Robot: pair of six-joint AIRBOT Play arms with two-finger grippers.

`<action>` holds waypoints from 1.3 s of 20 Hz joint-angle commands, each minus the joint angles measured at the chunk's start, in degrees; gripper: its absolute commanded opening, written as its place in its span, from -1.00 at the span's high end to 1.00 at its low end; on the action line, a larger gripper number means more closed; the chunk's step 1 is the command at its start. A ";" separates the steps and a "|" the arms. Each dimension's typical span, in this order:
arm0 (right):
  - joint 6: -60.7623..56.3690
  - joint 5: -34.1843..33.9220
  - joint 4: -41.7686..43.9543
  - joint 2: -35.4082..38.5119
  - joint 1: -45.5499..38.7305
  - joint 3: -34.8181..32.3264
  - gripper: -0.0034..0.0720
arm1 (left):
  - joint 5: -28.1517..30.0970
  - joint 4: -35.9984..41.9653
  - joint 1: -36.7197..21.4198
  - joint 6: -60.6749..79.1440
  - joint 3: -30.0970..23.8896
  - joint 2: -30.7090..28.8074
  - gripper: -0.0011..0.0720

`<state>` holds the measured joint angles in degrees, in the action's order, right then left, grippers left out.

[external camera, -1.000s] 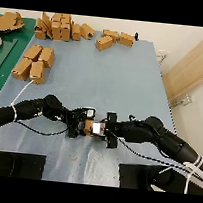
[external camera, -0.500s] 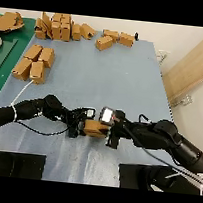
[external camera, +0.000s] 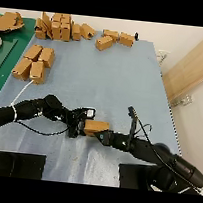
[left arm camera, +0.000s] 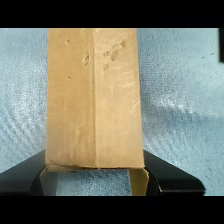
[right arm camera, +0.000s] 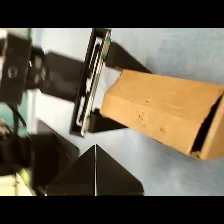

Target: Fold the box.

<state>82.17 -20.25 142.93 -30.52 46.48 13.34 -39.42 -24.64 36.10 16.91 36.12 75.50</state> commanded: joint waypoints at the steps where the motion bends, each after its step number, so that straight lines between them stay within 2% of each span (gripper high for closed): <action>1: -7.21 23.08 8.96 1.20 6.99 -4.76 0.91 | 0.00 0.00 0.00 0.02 0.07 0.00 -0.18; 4: -17.11 30.45 6.08 -4.33 9.70 -5.33 0.91 | 0.04 0.00 -0.11 0.02 0.07 0.00 -0.18; 6: -26.84 33.11 -2.93 -7.06 10.88 -5.33 0.91 | 0.02 0.00 -0.04 0.02 0.07 0.00 -0.18; 9: -36.92 33.51 -13.20 -8.17 11.39 -5.33 0.91 | 0.04 0.00 -0.07 0.02 0.07 0.00 -0.18; 26: -37.77 28.37 -13.68 -12.37 13.97 -5.46 0.91 | 0.02 0.00 -0.04 0.02 0.07 0.00 -0.18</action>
<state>44.51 9.58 129.25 -42.46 60.38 7.92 -39.38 -24.64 36.07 16.93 36.12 75.50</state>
